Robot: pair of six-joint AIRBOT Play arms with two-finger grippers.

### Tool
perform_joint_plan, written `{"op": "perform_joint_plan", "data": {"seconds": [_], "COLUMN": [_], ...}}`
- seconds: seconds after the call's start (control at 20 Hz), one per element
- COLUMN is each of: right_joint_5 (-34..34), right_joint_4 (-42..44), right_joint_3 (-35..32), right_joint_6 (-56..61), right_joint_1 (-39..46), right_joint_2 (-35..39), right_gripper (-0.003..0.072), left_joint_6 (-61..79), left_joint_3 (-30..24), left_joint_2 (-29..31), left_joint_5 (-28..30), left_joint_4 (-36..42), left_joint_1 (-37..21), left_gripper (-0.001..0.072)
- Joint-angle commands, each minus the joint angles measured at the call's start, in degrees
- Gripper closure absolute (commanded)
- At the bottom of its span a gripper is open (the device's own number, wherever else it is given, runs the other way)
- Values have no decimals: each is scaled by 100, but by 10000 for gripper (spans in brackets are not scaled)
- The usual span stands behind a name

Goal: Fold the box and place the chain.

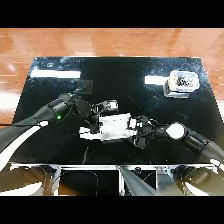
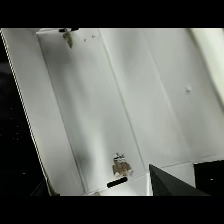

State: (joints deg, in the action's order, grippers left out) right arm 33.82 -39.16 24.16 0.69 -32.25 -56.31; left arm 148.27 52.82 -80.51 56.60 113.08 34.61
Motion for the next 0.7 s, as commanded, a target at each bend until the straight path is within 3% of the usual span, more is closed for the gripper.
{"op": "perform_joint_plan", "data": {"seconds": [0.0, 0.15, 0.35, 0.65], "right_joint_5": [-122, -289, -1001, -1056], "right_joint_4": [0, 170, 490, 492], "right_joint_3": [7, 4, 7, 7], "right_joint_6": [22, 24, 22, -37], "right_joint_1": [35, 35, 35, 33], "right_joint_2": [175, 175, 175, 162], "right_gripper": [-19, -19, -19, -19], "left_joint_6": [-2, -2, -2, -2], "left_joint_3": [7, 7, 7, 7], "left_joint_2": [4, 4, 4, 4], "left_joint_5": [-4, -7, -7, -9], "left_joint_4": [4, 7, 7, 7], "left_joint_1": [0, 0, 2, 2], "left_gripper": [692, 692, 692, 692]}}
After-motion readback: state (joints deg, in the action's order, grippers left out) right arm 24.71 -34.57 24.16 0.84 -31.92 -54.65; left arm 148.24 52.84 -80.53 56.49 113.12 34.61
